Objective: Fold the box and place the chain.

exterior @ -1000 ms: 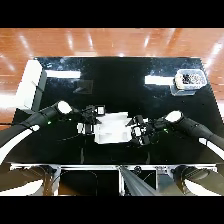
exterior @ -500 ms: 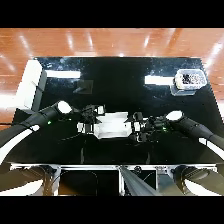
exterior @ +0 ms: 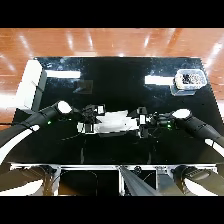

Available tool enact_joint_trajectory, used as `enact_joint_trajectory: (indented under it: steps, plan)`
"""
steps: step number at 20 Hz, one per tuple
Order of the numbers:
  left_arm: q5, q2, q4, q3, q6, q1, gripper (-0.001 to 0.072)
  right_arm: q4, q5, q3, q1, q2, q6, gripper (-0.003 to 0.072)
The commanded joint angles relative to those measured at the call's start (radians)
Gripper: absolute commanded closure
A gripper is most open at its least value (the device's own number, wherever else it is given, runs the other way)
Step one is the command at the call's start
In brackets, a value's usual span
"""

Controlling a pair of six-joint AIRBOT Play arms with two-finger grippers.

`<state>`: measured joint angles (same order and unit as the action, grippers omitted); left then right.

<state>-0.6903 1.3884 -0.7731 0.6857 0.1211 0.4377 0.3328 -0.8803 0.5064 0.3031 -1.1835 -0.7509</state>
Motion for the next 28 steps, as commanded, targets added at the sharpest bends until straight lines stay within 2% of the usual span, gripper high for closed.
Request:
enact_joint_trajectory:
  steps: [1,8,18,28]
  plan:
    - [-0.011,0.000,0.000,0.000,0.002,0.000,0.0688,-0.045,-0.003,0.000,-0.003,0.007,0.010,-0.0024]
    - [-0.018,0.000,0.000,0.000,0.002,0.000,0.0688,-0.045,0.058,0.000,-0.004,0.007,0.061,-0.0025]
    - [-0.018,0.000,0.000,0.000,0.002,0.000,0.0688,-0.045,0.027,0.000,0.047,-0.001,0.047,-0.0025]
    - [-0.020,0.000,-0.002,0.002,0.002,0.000,0.0687,-0.072,0.058,0.003,0.065,-0.062,0.010,-0.0025]
